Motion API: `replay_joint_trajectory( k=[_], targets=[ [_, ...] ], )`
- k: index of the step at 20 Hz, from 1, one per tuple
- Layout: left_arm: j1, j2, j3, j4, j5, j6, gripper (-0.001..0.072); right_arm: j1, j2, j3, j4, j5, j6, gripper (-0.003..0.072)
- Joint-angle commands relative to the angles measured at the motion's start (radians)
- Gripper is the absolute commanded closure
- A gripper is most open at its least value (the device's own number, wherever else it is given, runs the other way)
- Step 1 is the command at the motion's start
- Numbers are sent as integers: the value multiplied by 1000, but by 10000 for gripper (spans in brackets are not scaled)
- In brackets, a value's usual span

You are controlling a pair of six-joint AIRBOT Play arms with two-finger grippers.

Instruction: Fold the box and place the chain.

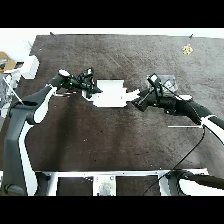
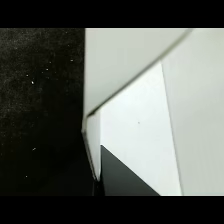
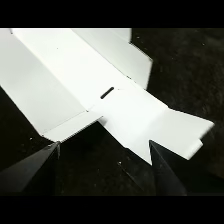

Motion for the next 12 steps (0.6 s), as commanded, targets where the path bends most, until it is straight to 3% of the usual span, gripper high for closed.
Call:
replay_joint_trajectory(
  k=[1,7,10,12],
  targets=[
    [0,-1,-2,5,6,4,698,23,-5,8,-14,29,-114,57],
    [0,-1,-2,3,8,4,698,61,-157,187,-224,211,-113,38],
    [-1,-1,-2,3,7,4,698,121,-211,242,-344,217,-111,5],
    [-1,-1,-2,3,8,4,698,146,-231,252,-344,200,-112,5]
  ],
)
